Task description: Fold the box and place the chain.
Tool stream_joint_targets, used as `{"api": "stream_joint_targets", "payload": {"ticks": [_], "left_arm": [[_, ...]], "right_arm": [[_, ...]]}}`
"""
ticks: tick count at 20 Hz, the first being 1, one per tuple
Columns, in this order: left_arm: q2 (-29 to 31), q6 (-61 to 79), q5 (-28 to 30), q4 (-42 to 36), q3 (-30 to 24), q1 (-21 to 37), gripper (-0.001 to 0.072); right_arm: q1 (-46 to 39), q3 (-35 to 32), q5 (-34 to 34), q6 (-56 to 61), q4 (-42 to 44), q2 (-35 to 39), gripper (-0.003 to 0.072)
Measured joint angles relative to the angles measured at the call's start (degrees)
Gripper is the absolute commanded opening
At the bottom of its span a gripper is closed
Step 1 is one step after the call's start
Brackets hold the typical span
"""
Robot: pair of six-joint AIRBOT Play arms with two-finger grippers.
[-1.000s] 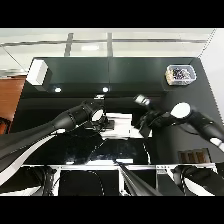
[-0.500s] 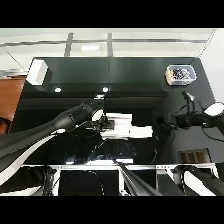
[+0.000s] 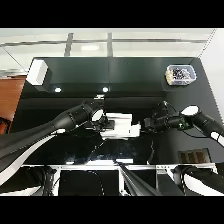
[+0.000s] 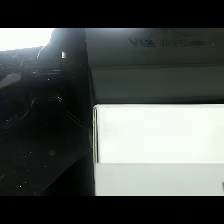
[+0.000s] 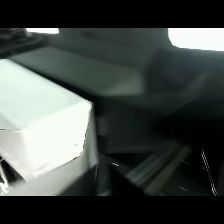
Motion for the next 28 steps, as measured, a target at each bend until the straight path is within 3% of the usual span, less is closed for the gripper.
{"api": "stream_joint_targets", "payload": {"ticks": [5, 10, 11, 13, 20, 27, 28], "left_arm": [[0.0, 0.0, 0.0, 0.0, 0.0, 0.0, 0.0026], [0.0, 0.0, 0.0, 0.0, 0.0, 0.0, 0.0026], [0.0, 0.0, 0.0, 0.0, 0.0, 0.0, 0.0026], [0.0, 0.0, 0.0, 0.0, 0.0, 0.0, 0.0026], [0.0, 0.0, 0.0, 0.0, 0.0, 0.0, 0.0026], [0.0, 0.0, 0.0, 0.0, 0.0, 0.0, 0.0026], [0.0, 0.0, 0.0, 0.0, 0.0, 0.0, 0.0026]], "right_arm": [[2.1, 4.7, 4.2, -1.8, 0.6, -0.4, 0.0438], [6.6, 6.4, 3.4, 1.2, 0.8, -0.5, 0.0431], [7.6, 6.6, 2.8, 2.0, 0.7, -0.5, 0.0363], [9.8, 6.9, 1.4, 4.3, -0.1, -0.5, 0.0363], [17.5, 11.8, -1.8, 18.3, -13.7, -0.5, 0.0362], [28.1, 17.0, -4.7, 40.3, -32.7, -2.1, 0.0362], [29.6, 18.1, -4.7, 43.3, -35.4, -2.8, 0.0334]]}}
